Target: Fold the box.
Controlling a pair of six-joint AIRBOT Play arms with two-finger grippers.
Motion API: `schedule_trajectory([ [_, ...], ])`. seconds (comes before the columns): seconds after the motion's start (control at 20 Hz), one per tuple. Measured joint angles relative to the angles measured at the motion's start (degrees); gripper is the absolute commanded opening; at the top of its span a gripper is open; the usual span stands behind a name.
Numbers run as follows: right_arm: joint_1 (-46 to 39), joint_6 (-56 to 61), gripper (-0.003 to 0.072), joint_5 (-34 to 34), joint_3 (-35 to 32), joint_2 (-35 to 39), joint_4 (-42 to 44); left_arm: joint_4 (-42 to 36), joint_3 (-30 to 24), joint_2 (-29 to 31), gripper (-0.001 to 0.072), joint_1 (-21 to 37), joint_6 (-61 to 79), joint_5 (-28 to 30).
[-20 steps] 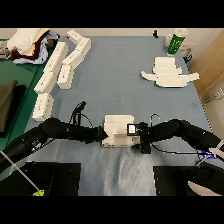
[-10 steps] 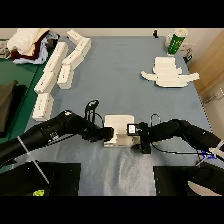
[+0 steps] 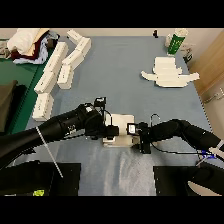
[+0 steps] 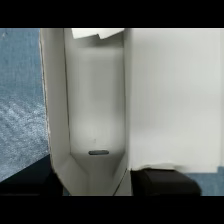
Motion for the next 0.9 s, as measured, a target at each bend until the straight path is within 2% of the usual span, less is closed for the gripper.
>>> schedule_trajectory([
  [0.4, 0.0, -0.13, 0.0443, -0.02, 0.0, 0.02, -0.17, -0.22, 2.27, 0.22, 0.042, -0.26, 2.78, -2.89],
  [0.85, 0.0, -0.11, 0.0443, -0.02, 0.0, 0.02, -0.22, -2.8, 1.73, 0.24, 0.0419, 0.0, 6.05, -3.45],
  [0.9, 0.0, -0.11, 0.0443, -0.02, 0.0, 0.02, -0.22, -2.93, 1.6, 0.13, 0.0383, 0.04, 6.16, -3.08],
])
